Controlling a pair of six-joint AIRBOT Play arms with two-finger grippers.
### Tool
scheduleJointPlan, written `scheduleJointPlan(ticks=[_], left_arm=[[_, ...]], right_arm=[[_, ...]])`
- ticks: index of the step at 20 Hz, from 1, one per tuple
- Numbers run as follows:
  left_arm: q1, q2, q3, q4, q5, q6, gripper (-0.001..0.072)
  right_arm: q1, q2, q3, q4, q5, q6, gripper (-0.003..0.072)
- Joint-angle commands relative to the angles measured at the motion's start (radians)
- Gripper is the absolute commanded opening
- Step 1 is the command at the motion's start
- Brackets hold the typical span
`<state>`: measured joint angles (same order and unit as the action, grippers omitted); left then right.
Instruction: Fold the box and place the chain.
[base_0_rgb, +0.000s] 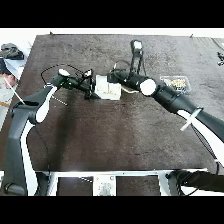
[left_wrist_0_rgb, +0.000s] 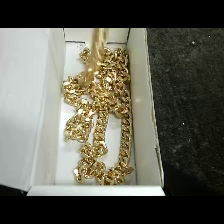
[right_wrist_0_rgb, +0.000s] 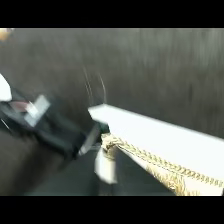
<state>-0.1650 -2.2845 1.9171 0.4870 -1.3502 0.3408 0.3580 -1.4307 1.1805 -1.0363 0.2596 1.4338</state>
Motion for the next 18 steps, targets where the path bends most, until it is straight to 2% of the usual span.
scheduleJointPlan(ticks=[1, 4, 8, 12, 15, 18], left_arm=[[0.0, 0.0, 0.0, 0.0, 0.0, 0.0, 0.0347], [0.0, 0.0, 0.0, -0.001, 0.0, 0.0, 0.0347], [0.0, 0.0, 0.0, -0.001, 0.0, 0.0, 0.0347], [0.0, 0.0, 0.0, -0.001, 0.0, 0.0, 0.0347], [0.0, 0.0, 0.0, -0.001, 0.0, 0.0, 0.0347], [0.0, 0.0, 0.0, -0.001, 0.0, 0.0, 0.0347]], right_arm=[[-0.027, -0.045, -0.001, -0.039, 0.116, -0.002, 0.0374], [-0.136, 0.049, -0.071, -0.097, 0.222, 0.003, 0.0374], [-0.394, 0.194, -0.311, -0.101, 0.195, 0.11, 0.0374], [-0.554, 0.131, -0.382, -0.086, 0.134, 0.135, 0.0374], [-0.561, 0.053, -0.375, -0.01, -0.033, 0.134, 0.0374], [-0.561, -0.064, -0.311, 0.019, -0.058, 0.135, 0.0374]])
